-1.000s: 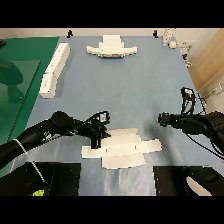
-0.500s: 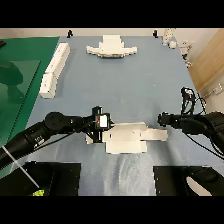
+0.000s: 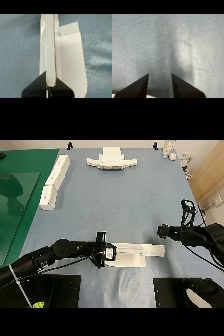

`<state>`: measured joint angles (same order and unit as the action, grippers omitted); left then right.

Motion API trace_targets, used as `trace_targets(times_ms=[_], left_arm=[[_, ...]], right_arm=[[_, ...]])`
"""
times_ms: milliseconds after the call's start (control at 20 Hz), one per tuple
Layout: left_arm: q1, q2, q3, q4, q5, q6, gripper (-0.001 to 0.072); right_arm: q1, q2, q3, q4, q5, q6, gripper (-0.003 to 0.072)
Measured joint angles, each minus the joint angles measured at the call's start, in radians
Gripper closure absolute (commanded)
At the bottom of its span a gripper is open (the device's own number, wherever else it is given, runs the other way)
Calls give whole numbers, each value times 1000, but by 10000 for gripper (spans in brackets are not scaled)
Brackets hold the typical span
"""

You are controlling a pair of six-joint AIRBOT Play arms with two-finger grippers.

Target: Fold the box.

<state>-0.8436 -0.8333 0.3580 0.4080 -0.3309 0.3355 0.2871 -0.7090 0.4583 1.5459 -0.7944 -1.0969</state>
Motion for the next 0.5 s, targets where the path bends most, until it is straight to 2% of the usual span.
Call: trace_targets(times_ms=[200, 500], left_arm=[[48, -20, 10, 5, -13, -44, 693], [188, -28, 75, 18, -221, -82, 693]], right_arm=[[0, -10, 0, 2, 0, 0, 212], [0, -16, 0, 2, 0, 0, 216]])
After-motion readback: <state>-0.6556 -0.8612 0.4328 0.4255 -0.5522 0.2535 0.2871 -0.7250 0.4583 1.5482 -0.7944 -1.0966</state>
